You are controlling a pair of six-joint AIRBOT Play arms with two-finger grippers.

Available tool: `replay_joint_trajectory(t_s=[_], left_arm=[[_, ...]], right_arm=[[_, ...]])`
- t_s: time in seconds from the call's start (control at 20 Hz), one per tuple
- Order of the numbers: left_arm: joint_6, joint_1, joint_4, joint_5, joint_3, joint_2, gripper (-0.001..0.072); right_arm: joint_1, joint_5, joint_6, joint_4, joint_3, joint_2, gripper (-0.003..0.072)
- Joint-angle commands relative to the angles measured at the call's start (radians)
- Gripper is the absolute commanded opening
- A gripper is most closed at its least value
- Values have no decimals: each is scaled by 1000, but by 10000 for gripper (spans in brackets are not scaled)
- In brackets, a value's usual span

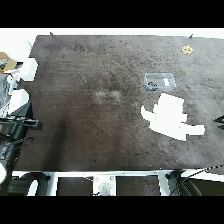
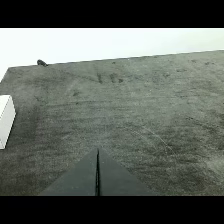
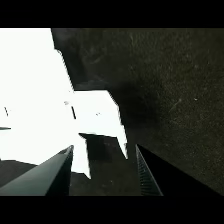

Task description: Fold the box and place the chain.

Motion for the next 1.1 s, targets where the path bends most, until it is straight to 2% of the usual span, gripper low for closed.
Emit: replay_joint_trajectory(t_s=[0.0, 0.05, 0.1, 0.25, 0.4, 0.5, 0.55, 0.6, 0.75, 0.8, 0.85, 0.95, 1.0, 1.05], left_arm=[[0, 0, 0, 1, 0, 1, 14], [0, 0, 0, 1, 0, 1, 14], [0, 0, 0, 0, 0, 0, 14], [0, 0, 0, 1, 0, 1, 14], [0, 0, 0, 1, 0, 1, 14], [0, 0, 0, 0, 0, 1, 14], [0, 0, 0, 0, 0, 1, 14], [0, 0, 0, 1, 0, 1, 14], [0, 0, 0, 1, 0, 1, 14], [0, 0, 0, 0, 0, 1, 14], [0, 0, 0, 1, 0, 1, 14], [0, 0, 0, 0, 0, 1, 14], [0, 0, 0, 0, 0, 1, 14], [0, 0, 0, 1, 0, 1, 13]], right_arm=[[22, 67, -29, -64, 29, -122, 445], [35, 67, -50, -63, 29, -146, 434], [51, 67, -82, -59, 29, -168, 371], [75, 65, -187, -3, 29, -220, 365], [74, 85, -188, -1, 19, -259, 364], [74, 75, -222, -1, -23, -272, 364], [74, 44, -237, 10, -48, -275, 315], [74, -2, -241, 29, -77, -277, 317], [74, -55, -352, 153, -160, -277, 313], [75, -43, -384, 185, -185, -277, 196], [75, -29, -434, 204, -203, -277, 140], [74, -20, -502, 249, -233, -277, 140], [74, -18, -520, 277, -241, -277, 99], [74, -4, -519, 287, -240, -277, 6]])
